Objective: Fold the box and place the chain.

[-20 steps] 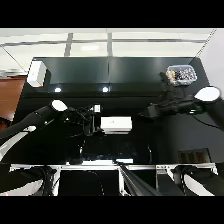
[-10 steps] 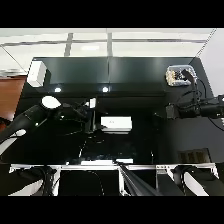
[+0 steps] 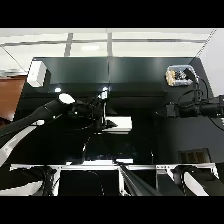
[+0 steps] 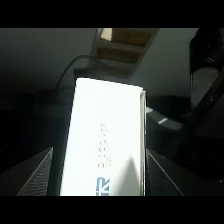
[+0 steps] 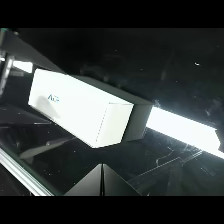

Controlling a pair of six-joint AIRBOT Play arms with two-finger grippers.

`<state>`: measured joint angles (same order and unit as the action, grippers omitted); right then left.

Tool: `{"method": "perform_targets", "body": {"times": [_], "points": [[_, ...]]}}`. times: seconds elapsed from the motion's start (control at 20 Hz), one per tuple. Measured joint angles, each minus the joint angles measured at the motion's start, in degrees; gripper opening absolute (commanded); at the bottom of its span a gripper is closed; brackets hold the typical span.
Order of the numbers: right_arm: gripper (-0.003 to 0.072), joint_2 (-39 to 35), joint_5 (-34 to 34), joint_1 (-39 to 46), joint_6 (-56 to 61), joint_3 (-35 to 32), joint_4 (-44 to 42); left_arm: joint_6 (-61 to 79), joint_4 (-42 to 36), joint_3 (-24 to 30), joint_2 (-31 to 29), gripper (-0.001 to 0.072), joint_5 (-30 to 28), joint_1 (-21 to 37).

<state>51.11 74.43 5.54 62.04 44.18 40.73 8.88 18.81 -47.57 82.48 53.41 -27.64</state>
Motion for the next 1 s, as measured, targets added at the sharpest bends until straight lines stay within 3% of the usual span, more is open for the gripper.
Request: {"method": "perform_targets", "body": {"times": [0.4, 1.0], "points": [[0.0025, 0.00, -1.03, 0.00, 0.15, 0.00, 0.04, -1.77, 2.73, -0.70, 1.51, 0.0707, 2.99, -1.86], [0.0025, 0.00, -1.22, 0.00, 0.11, 0.00, 0.07, -1.81, 10.93, -2.67, 1.90, 0.0707, -0.72, -5.99]]}}
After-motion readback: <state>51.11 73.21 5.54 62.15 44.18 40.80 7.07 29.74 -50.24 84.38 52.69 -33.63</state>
